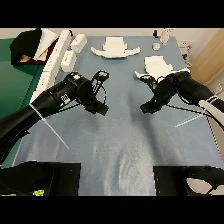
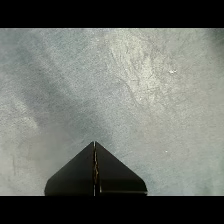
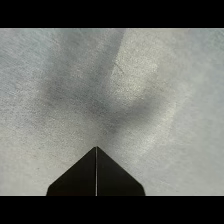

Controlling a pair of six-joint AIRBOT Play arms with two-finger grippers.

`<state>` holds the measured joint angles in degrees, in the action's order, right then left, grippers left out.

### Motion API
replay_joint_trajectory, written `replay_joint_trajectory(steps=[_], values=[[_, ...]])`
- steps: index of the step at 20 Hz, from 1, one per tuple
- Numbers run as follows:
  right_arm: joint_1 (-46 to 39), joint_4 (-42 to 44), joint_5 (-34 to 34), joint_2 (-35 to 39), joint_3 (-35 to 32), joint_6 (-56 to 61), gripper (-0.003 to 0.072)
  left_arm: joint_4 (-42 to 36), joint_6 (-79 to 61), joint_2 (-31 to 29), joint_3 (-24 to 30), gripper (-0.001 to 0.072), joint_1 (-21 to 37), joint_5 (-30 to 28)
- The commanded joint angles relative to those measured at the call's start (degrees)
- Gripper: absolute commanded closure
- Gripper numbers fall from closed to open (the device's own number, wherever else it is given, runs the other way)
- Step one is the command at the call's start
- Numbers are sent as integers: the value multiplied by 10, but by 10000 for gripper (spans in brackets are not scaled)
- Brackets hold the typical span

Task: Fold the box.

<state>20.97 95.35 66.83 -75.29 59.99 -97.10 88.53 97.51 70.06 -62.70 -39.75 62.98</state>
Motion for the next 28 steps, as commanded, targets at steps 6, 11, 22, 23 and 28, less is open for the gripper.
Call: replay_joint_trajectory(steps=[6,11,22,23,28], values=[[0,0,-12,0,0,0,683,0,0,0,0,695,0,0],[1,94,-23,-1,0,1,683,0,0,0,0,696,0,0],[-283,-40,37,-250,450,129,302,0,0,0,0,695,0,0],[-313,-26,35,-277,487,128,302,0,0,0,0,696,0,0],[-419,161,24,-388,583,94,302,0,0,0,0,695,0,0]])
